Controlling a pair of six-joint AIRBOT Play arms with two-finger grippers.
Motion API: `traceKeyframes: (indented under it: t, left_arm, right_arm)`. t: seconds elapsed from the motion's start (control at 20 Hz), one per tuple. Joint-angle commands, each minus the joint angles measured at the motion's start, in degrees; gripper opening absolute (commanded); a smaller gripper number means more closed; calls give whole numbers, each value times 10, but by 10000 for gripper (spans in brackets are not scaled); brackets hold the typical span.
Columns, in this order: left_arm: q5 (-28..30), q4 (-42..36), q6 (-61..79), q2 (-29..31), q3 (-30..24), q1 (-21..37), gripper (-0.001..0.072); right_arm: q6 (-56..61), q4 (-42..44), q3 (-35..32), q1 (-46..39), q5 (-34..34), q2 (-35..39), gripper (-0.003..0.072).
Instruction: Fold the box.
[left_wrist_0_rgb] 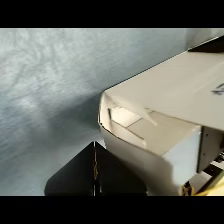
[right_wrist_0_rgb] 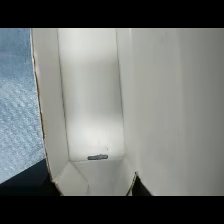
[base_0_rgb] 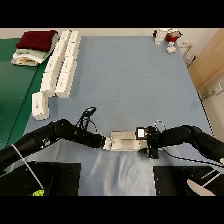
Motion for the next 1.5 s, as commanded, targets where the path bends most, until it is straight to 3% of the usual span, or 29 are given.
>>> traceKeyframes:
  t: [0.0,0.25,0.3,0.35,0.6,0.75,0.85,0.9,0.95,1.15,1.25,1.45]
  left_arm:
    - [-29,-4,2,-1,23,-4,14]
    - [-40,-4,2,-1,47,-4,17]
    - [-45,-4,4,-1,51,-4,155]
    - [-50,-4,4,-1,54,-4,372]
    - [-61,-4,4,-1,56,-4,353]
    - [-30,-6,3,-1,55,-4,353]
    - [-6,-52,5,-2,55,-5,355]
    - [-1,-65,7,-2,55,-5,381]
    - [-4,-64,7,-2,55,-5,516]
    - [-7,-61,-2,-3,56,-21,538]
    - [2,-27,-45,-15,63,-55,537]
    - [42,145,-242,-66,108,-143,537]
  right_arm:
    - [0,0,0,0,0,0,469]
    - [0,0,0,0,0,0,469]
    - [0,0,0,0,0,0,469]
    - [0,0,0,0,0,0,469]
    - [0,0,0,0,0,0,469]
    - [0,0,0,0,0,0,469]
    - [0,0,0,0,0,0,469]
    - [0,0,0,0,0,0,468]
    - [0,0,0,0,0,0,469]
    - [0,0,0,0,0,0,469]
    - [0,0,0,0,0,0,469]
    - [0,0,0,0,0,0,469]
